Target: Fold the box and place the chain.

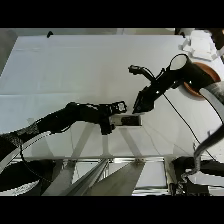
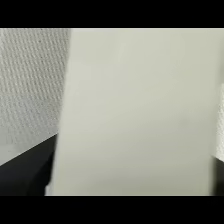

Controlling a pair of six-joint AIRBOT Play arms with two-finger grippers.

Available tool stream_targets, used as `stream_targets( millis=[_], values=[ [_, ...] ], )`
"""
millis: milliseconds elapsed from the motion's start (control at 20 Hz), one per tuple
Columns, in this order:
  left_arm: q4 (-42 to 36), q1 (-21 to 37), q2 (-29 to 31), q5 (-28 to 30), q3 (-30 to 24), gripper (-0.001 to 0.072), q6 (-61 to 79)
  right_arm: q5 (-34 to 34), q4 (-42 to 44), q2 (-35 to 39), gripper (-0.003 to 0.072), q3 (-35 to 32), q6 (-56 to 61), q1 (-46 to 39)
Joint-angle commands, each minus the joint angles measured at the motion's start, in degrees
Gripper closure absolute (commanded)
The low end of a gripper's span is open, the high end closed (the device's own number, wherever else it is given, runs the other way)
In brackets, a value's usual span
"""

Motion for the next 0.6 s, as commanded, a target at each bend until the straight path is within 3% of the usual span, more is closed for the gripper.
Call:
stream_targets(
  millis=[0, 350, 550],
  values=[
    [0.0, 0.0, 0.0, 0.0, 0.0, 0.0313, 0.0, -2.6, -5.8, 1.2, 0.0284, -1.1, -1.7, 2.4],
    [0.0, 0.0, 0.0, 0.0, 0.0, 0.0313, 0.0, -7.0, -7.5, 1.8, 0.0283, -4.5, -1.7, 6.4],
    [0.0, 0.0, 0.0, 0.0, 0.0, 0.0313, 0.0, -14.5, -8.5, 7.9, 0.0284, -10.6, -2.3, 6.4]
  ],
)
